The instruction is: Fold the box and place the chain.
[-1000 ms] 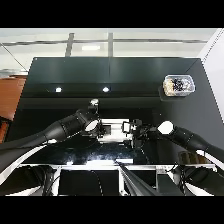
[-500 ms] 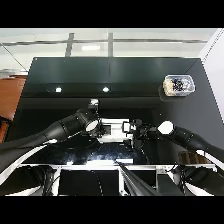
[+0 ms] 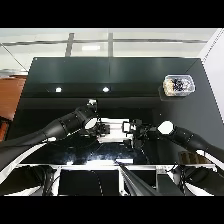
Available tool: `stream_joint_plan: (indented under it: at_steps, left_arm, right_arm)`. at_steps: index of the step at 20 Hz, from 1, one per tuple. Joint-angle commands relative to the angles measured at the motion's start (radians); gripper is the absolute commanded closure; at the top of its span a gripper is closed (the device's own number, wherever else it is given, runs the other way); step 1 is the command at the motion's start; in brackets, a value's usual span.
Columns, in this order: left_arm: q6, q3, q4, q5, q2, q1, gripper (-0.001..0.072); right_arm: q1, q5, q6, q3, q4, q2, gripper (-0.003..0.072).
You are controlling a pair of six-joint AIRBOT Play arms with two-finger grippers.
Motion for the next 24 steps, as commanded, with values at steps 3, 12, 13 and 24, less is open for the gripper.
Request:
stream_joint_plan:
  at_steps: [3,12,13,24]
  left_arm:
    - [0.011,0.004,-0.008,0.013,-0.008,-0.003,0.0444]
    - [0.045,0.004,-0.022,0.029,-0.011,-0.022,0.0676]
    - [0.059,0.004,-0.022,0.025,-0.01,-0.022,0.0676]
    - [0.117,-0.004,0.001,-0.022,0.018,0.007,0.0676]
  right_arm:
    - [0.001,0.0,0.0,0.0,0.0,-0.001,0.0205]
    - [0.0,0.002,0.029,0.0,0.0,0.0,0.0202]
    - [0.0,0.004,0.048,0.0,-0.001,0.005,0.0161]
    - [-0.002,0.168,0.262,0.029,-0.34,0.157,-0.0019]
